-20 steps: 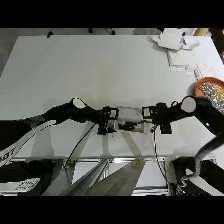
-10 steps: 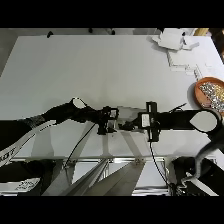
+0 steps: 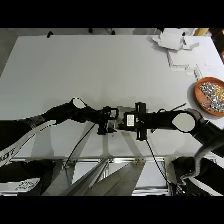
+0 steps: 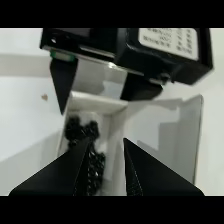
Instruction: Fold the box and place the chain.
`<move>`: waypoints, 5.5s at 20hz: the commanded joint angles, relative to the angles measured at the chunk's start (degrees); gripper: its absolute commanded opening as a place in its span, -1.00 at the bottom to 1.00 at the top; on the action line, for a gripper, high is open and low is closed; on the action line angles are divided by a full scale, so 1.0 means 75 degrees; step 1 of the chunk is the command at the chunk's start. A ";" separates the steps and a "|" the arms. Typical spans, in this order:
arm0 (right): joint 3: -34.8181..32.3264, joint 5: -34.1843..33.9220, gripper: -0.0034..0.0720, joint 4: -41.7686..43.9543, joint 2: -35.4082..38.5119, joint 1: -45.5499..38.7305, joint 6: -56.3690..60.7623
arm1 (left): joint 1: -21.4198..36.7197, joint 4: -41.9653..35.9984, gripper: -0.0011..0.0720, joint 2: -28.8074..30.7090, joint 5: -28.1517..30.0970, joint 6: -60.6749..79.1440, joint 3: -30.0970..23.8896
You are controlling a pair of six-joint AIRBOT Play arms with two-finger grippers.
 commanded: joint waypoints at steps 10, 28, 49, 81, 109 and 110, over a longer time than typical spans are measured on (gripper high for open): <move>-0.0458 0.2063 -0.32 -0.1341 -0.0216 -0.3314 -0.1944 | 0.0003 0.0000 -0.28 0.0006 0.0003 0.0003 0.0003; -0.0449 0.2436 -0.85 -0.1766 -0.0216 -0.2943 -0.1309 | 0.0006 0.0000 -0.28 0.0006 0.0000 0.0000 0.0003; -0.0134 0.0245 -0.19 -0.0274 -0.0184 -0.0501 0.0012 | 0.0006 0.0000 -0.28 0.0006 0.0003 0.0000 0.0003; -0.1037 0.2113 -0.85 0.2302 0.2075 -0.3057 -0.2439 | 0.0006 0.0000 -0.28 0.0006 0.0000 0.0003 0.0003; -0.0915 0.2005 -0.39 -0.1801 0.0478 -0.2908 -0.1250 | 0.0003 0.0000 -0.28 0.0006 0.0000 0.0003 0.0003; -0.0915 0.1743 -0.39 -0.1664 0.0166 -0.2908 -0.1317 | 0.0006 0.0000 -0.28 0.0006 0.0000 0.0000 0.0003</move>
